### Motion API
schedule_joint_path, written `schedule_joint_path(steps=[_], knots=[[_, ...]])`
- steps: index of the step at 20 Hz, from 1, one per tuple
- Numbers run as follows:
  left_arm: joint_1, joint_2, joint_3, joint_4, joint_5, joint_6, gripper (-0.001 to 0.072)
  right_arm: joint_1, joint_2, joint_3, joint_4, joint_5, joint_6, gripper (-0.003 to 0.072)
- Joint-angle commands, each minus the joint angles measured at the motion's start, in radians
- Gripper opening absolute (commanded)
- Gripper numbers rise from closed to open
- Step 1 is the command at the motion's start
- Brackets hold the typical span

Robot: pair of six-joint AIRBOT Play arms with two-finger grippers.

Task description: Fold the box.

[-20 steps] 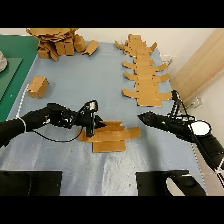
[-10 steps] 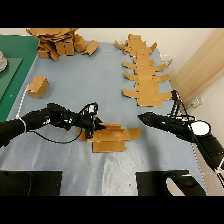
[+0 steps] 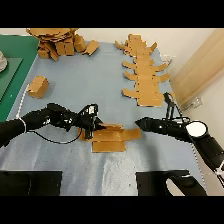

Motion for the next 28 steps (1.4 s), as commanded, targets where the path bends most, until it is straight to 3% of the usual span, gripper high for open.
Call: schedule_joint_path(steps=[1, 5, 8, 10, 12, 13, 19, 23, 28], knots=[[0.0, 0.0, 0.0, 0.0, 0.001, 0.003, 0.0013, 0.159, 0.006, 0.0, -0.172, 0.084, 0.03, 0.0001], [0.0, 0.0, 0.0, 0.0, 0.001, 0.003, 0.0013, 0.539, 0.057, -0.011, -0.464, 0.119, 0.228, 0.0001], [0.0, 0.0, 0.0, 0.0, 0.001, 0.003, 0.0013, 0.809, 0.139, -0.078, -0.71, 0.019, 0.357, 0.0018], [0.0, 0.0, 0.0, 0.0, 0.001, 0.003, 0.0013, 0.898, 0.136, -0.124, -0.827, -0.027, 0.381, 0.0233], [0.0, 0.0, 0.0, 0.0, 0.001, 0.003, 0.0013, 0.932, 0.086, -0.148, -0.864, -0.095, 0.319, 0.0313], [0.0, 0.0, 0.0, 0.0, 0.0, 0.003, 0.0013, 0.934, 0.05, -0.148, -0.869, -0.134, 0.278, 0.0446], [0.0, 0.0, 0.0, 0.0, 0.0, 0.003, 0.0013, 0.933, -0.133, -0.138, -0.971, -0.339, 0.199, 0.0457], [0.0, 0.0, 0.0, 0.0, 0.0, 0.003, 0.0013, 0.933, -0.202, -0.136, -1.024, -0.369, 0.2, 0.0457], [0.0, 0.0, 0.0, 0.0, 0.002, 0.003, 0.0013, 0.923, -0.187, -0.055, -1.102, -0.364, 0.219, 0.0457]])
